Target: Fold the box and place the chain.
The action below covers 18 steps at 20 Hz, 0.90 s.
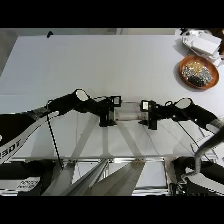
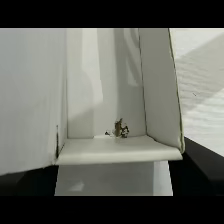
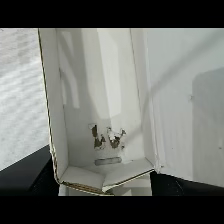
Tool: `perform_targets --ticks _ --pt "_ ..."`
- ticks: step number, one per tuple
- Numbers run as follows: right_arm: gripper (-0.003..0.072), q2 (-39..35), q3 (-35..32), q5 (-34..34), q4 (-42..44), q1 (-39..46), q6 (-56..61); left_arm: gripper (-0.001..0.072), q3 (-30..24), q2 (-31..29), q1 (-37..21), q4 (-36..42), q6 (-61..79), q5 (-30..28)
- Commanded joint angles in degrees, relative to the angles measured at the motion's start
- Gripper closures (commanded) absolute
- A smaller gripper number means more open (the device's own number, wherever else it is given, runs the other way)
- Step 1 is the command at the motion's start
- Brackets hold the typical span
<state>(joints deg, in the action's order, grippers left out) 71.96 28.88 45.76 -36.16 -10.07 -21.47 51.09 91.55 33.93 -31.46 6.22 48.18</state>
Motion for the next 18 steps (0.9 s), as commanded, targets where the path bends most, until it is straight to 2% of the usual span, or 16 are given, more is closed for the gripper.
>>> perform_targets --ticks 1,10,14,15,17,18 --pt "0.0406 0.0 0.0 0.1 0.0 0.0 0.0 0.0021 0.0 0.1 -0.2 1.1 0.0 -0.2" --pt "0.0406 0.0 0.0 0.1 0.0 0.0 0.0 0.0030 -0.6 0.1 -0.3 2.5 3.0 -0.2" --pt "0.0406 0.0 0.0 0.1 0.0 0.0 0.0 0.0327 -0.9 0.2 -0.3 2.5 3.0 1.5" --pt "0.0406 0.0 0.0 0.1 0.0 0.0 0.0 0.0381 -0.9 0.2 -0.3 2.5 3.0 1.5" --pt "0.0406 0.0 0.0 0.1 0.0 0.0 0.0 0.0448 -0.9 0.2 -0.3 2.5 3.0 1.5" --pt "0.0406 0.0 0.0 0.1 0.0 0.0 0.0 0.0448 -0.9 0.2 -0.3 2.5 3.0 1.4"
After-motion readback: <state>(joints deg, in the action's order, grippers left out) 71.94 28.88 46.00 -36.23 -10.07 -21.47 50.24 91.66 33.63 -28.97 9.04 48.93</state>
